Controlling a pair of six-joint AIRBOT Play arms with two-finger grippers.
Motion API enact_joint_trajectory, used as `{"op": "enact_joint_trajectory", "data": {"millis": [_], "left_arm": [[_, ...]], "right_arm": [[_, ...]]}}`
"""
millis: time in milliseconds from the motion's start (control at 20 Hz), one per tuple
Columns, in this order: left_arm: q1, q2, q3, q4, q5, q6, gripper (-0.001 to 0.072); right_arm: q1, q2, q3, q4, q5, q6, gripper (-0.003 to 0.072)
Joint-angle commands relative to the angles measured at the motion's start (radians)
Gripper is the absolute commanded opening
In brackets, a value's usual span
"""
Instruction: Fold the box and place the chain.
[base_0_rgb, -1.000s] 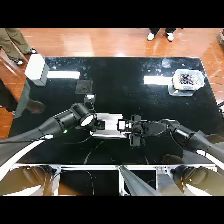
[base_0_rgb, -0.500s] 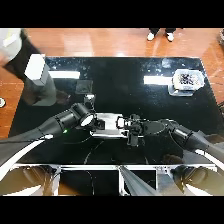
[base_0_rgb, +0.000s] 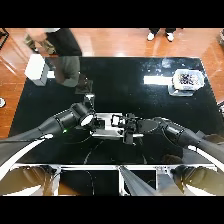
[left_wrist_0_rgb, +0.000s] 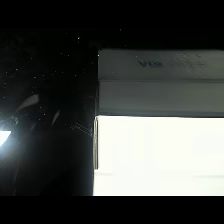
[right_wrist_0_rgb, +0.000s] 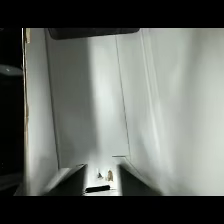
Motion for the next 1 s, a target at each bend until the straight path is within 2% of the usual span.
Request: {"op": "enact_joint_trajectory", "data": {"millis": [0,100,150,200,250,300,350,400,550,650,750,950], "left_arm": [[0.001,0.000,0.000,-0.001,0.001,0.000,0.0021],[0.001,0.000,0.000,-0.001,0.001,0.000,0.0021],[0.001,0.000,0.000,-0.001,0.001,0.000,0.0021],[0.001,0.000,0.000,-0.001,0.001,0.000,0.0021],[0.001,0.000,0.000,-0.001,0.001,0.000,0.0021],[0.001,0.000,0.000,-0.001,0.001,0.000,0.0021],[0.001,0.000,0.000,-0.001,0.001,0.000,0.0021],[0.001,0.000,0.000,-0.001,0.001,0.000,0.0021],[0.001,0.000,0.000,0.000,0.001,0.000,0.0021],[0.001,0.000,0.000,0.000,0.001,0.000,0.0021],[0.001,0.000,0.000,-0.001,0.001,0.000,0.0021],[0.001,0.000,0.000,-0.001,0.000,0.000,0.0021]], "right_arm": [[0.002,-0.006,0.003,0.000,0.002,0.000,0.0435],[0.002,-0.006,0.003,-0.003,0.000,0.000,0.0259],[0.002,-0.006,0.003,-0.003,0.001,0.000,0.0251],[0.002,-0.006,0.003,-0.003,0.001,0.000,0.0319],[0.002,-0.006,0.003,-0.003,0.002,0.000,0.0437],[0.001,-0.006,0.003,-0.005,0.002,0.000,0.0383],[-0.001,-0.006,0.003,-0.008,-0.002,0.000,0.0169],[-0.001,-0.005,0.003,-0.008,-0.003,0.001,0.0023],[-0.055,0.023,0.003,-0.016,-0.033,0.087,0.0029],[-0.145,0.079,0.003,-0.054,-0.117,0.149,0.0029],[-0.270,0.142,0.003,-0.064,-0.239,0.228,0.0029],[-0.592,0.205,0.003,-0.069,-0.452,0.589,0.0029]]}}
